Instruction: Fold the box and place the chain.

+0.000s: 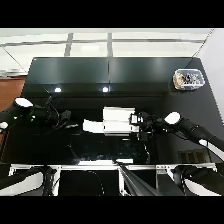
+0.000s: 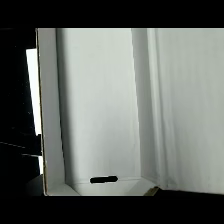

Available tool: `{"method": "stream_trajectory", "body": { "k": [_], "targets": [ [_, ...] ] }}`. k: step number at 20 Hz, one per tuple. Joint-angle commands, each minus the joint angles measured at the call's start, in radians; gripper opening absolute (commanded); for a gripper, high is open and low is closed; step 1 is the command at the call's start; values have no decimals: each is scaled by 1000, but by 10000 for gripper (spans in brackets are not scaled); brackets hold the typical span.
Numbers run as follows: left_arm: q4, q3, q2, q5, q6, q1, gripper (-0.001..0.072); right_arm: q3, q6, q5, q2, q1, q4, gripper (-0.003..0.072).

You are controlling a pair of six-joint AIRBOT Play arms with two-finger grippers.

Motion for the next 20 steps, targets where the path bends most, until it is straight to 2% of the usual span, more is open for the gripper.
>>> {"method": "stream_trajectory", "body": {
  "k": [1,5,11,12,13,15,16,20],
  "targets": [
    [-119,-16,-98,41,31,-60,27,0,0,0,-1,1,0,414],
    [-121,-13,-146,50,50,-181,28,0,0,0,-1,1,1,414],
    [-257,-13,-151,-36,270,-190,47,0,0,0,-1,1,1,415],
    [-263,-13,-151,-37,270,-185,209,0,0,0,-1,1,1,414],
    [-269,-12,-151,-34,270,-180,421,0,0,0,-1,1,1,414],
    [-272,-3,-151,-33,271,-181,659,0,0,0,-1,1,1,414],
    [-272,8,-151,-34,271,-183,707,0,0,0,-1,1,1,414],
    [-273,81,-151,-64,271,-228,699,0,0,0,-1,1,1,414]
  ]
}}
